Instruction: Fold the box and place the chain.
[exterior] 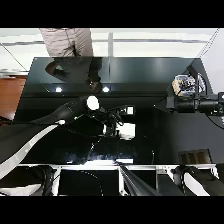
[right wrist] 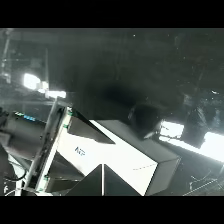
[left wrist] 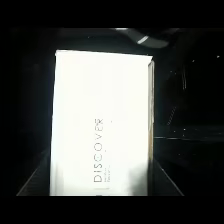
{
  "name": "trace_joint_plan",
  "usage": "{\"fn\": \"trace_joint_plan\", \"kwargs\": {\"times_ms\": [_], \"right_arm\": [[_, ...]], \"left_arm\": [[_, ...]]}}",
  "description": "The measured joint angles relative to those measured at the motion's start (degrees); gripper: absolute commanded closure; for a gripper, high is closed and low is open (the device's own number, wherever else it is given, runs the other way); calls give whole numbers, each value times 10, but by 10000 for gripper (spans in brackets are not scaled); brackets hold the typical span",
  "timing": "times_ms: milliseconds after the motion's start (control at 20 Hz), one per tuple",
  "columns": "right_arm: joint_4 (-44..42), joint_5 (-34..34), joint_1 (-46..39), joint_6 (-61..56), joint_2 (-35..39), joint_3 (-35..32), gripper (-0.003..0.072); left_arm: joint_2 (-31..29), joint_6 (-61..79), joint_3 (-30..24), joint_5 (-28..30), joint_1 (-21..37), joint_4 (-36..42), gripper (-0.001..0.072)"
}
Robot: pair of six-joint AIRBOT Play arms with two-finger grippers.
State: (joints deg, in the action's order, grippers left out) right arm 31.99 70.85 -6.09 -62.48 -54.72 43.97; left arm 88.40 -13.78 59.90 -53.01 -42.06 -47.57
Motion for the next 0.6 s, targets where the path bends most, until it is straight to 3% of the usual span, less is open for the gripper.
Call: {"fn": "trace_joint_plan", "kwargs": {"times_ms": [50,150,400,600], "right_arm": [[0,0,0,0,0,0,676],[0,-2,0,0,0,0,676],[0,-9,-1,0,0,0,676],[0,-14,-1,0,0,0,676]], "left_arm": [[5,3,0,4,-3,-8,60],[10,5,3,11,-9,-29,418],[-9,-97,38,-15,28,-128,423],[-33,-223,52,-44,152,-181,423]]}}
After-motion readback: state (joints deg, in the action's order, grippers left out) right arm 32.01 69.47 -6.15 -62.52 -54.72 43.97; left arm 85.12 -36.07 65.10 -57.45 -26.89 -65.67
